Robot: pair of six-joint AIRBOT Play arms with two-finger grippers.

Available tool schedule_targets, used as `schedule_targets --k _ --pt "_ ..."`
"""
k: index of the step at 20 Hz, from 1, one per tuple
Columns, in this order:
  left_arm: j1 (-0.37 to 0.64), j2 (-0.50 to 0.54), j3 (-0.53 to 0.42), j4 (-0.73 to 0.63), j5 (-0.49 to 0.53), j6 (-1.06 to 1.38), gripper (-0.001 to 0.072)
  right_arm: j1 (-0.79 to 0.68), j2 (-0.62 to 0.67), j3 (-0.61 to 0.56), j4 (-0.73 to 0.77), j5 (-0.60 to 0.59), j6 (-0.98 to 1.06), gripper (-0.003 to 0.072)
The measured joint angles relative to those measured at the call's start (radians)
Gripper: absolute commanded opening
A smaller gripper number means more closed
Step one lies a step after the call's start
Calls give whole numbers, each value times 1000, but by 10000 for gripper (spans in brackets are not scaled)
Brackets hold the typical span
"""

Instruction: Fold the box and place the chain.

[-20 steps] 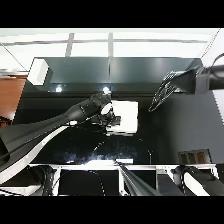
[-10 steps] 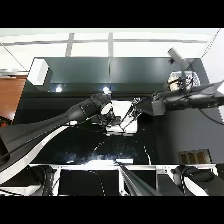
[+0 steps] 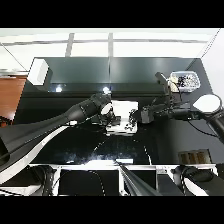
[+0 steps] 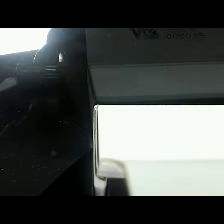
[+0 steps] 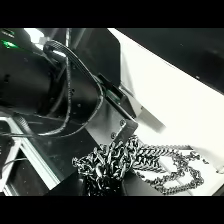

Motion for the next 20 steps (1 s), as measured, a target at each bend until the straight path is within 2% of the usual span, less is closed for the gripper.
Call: schedule_targets --k 1,5,11,15,16,17,18,19,20 --pt "0 0 0 0 1 0 26 5 -2 -3 -6 -16 5 338" --pt "0 0 0 0 5 0 26 -26 -3 -2 -54 -35 16 337" --pt "0 0 0 0 6 0 27 -205 2 18 -91 26 -13 336" --pt "0 0 0 1 6 -3 29 -254 2 20 -109 64 -42 337" --pt "0 0 0 1 6 -7 93 -259 2 20 -119 74 -46 336" --pt "0 0 0 1 6 -13 230 -262 2 20 -127 78 -49 336" --pt "0 3 2 1 6 -23 431 -265 2 21 -134 79 -50 337" --pt "0 6 6 2 5 -29 508 -267 2 21 -143 82 -52 336" --pt "0 13 13 4 0 -34 516 -268 2 21 -147 84 -53 336"
